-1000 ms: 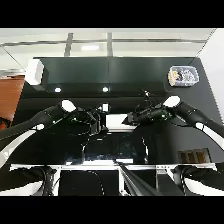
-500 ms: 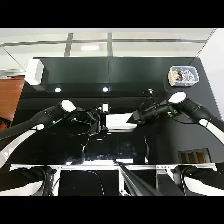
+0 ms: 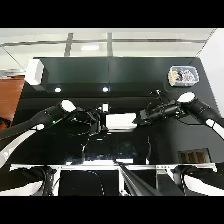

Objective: Fold the box and place the chain.

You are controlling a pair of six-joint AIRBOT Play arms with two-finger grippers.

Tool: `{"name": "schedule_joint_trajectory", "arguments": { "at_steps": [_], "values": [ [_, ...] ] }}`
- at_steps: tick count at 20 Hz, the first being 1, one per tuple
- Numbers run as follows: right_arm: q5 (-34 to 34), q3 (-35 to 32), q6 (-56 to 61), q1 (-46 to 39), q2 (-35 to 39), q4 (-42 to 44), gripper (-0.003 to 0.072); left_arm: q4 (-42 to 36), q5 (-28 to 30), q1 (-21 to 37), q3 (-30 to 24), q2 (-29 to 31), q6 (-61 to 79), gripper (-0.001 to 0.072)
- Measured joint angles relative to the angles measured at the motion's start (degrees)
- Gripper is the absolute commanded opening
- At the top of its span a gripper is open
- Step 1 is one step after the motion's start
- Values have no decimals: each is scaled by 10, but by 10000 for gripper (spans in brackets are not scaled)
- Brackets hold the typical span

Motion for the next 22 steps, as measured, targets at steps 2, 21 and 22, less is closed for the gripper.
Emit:
{"name": "schedule_joint_trajectory", "arguments": {
  "at_steps": [2, 21, 22],
  "values": [
    [-11, -6, 2, 0, 0, -5, 9, 0, 0, 0, 0, 0, 0, 357],
    [57, 57, -29, -152, 119, 2, 9, -23, 21, 2, 4, 46, -9, 717],
    [67, 59, -29, -173, 129, 1, 10, -21, 19, 3, 5, 61, -12, 716]
  ]
}}
